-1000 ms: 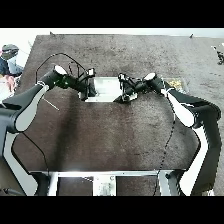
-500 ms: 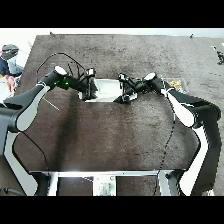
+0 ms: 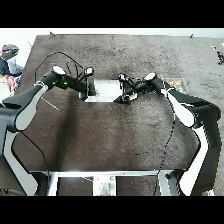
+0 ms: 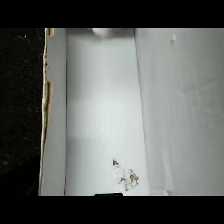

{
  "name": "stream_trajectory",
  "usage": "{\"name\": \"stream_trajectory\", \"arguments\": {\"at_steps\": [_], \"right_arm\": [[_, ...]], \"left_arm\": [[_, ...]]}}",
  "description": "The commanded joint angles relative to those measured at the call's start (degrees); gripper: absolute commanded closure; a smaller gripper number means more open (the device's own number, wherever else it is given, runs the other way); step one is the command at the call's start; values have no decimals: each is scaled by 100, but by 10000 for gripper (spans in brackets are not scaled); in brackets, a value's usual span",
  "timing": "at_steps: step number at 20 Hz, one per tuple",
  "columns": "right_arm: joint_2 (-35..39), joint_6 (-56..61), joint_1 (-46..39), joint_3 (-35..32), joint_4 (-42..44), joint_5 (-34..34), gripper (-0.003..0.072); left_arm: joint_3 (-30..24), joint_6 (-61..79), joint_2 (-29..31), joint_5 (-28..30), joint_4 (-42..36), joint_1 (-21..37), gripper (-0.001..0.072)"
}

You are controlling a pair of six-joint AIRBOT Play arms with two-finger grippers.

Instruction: Fold the box and place the chain.

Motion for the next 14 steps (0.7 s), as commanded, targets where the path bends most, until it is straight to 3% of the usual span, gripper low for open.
{"name": "stream_trajectory", "arguments": {"at_steps": [1,8,14], "right_arm": [[0,2,4,0,2,-2,223],[0,4,4,0,2,-2,223],[0,2,4,0,2,-4,223]], "left_arm": [[9,-197,61,-450,-122,238,699],[17,-1814,691,-372,-221,673,701],[-85,-4872,1228,39,11,1276,702]]}}
